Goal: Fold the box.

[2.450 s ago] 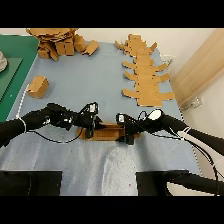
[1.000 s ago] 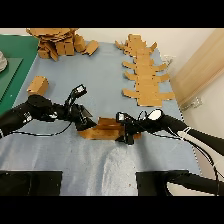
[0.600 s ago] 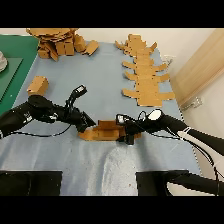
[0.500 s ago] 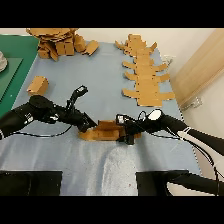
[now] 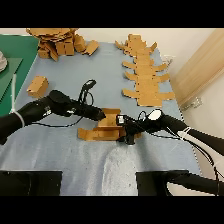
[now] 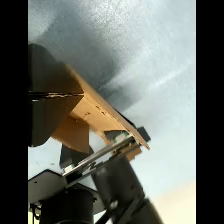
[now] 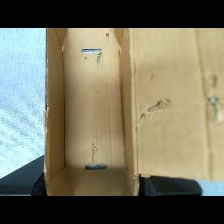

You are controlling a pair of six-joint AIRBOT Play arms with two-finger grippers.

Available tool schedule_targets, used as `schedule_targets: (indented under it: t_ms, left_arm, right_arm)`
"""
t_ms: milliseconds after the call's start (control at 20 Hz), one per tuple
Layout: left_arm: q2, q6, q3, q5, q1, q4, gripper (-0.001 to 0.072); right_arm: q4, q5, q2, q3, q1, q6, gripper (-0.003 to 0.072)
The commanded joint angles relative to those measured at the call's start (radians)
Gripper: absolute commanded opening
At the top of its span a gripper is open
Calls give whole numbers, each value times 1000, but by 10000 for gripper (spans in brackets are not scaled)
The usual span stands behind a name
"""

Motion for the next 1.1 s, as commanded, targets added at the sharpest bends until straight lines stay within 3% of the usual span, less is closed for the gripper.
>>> schedule_targets:
  t_ms: [0, 250, 550, 700, 900, 1050]
  left_arm:
    - [-153, -194, 76, -2, -16, 117, 10]
    - [-236, -251, 130, -130, -21, 132, 10]
    - [-233, -179, 187, -138, -1, 159, 11]
    - [-206, -63, 195, -164, 65, 172, 11]
    - [-100, 278, 177, -283, 165, 171, 11]
    - [-27, 511, 134, -315, 219, 127, 11]
  right_arm:
    - [-1, 0, 0, -1, -1, -2, 594]
    - [-1, 0, 0, -1, -1, -2, 594]
    - [-1, -1, 0, -1, -1, -2, 594]
    - [-2, 0, 0, -1, -1, -2, 594]
    - [-2, 0, 0, -1, -1, -2, 594]
    - [-2, 0, 0, -1, -2, -2, 594]
